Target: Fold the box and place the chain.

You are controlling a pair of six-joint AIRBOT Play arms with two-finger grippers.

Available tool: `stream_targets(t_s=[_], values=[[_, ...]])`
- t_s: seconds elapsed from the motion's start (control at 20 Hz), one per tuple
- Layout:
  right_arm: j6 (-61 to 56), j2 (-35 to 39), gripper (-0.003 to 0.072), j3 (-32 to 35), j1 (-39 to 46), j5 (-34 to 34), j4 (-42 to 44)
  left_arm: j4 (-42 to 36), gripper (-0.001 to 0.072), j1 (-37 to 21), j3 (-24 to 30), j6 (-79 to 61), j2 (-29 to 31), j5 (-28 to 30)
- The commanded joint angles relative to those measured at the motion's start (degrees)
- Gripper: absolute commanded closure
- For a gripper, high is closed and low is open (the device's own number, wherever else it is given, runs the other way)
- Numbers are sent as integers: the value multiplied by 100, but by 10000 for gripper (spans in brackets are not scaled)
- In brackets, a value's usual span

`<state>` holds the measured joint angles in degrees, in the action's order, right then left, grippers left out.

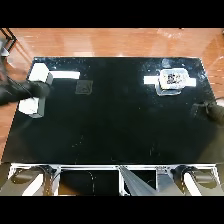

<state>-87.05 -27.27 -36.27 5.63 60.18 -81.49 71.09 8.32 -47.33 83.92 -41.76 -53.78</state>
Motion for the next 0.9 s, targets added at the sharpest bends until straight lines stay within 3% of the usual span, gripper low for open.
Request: stream_targets(t_s=[0.0,0.85], values=[[-258,350,665,876,37,-155,-127,1853,687,1390,1121,1515,323,667],[-256,350,665,879,37,-151,-109,1823,685,1403,1189,1556,313,723]])
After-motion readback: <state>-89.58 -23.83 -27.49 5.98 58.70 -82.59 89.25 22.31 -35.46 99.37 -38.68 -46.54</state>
